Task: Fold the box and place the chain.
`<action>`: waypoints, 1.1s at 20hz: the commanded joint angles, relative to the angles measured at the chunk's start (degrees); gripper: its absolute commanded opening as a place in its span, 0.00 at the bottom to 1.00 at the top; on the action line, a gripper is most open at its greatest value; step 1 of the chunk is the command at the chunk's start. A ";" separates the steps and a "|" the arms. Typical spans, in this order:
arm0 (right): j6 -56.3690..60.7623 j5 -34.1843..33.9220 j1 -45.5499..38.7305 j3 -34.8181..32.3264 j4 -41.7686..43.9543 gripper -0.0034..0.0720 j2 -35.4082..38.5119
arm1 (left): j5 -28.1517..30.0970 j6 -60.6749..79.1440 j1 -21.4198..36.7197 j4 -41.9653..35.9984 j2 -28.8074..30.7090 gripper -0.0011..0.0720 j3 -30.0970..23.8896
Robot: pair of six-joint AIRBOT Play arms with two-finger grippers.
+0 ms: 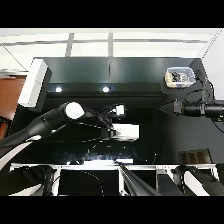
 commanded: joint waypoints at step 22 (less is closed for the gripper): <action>-1.29 -1.38 -0.02 -0.02 -0.04 0.10 0.07 | -1.16 -2.14 -3.54 2.64 -8.22 0.99 4.17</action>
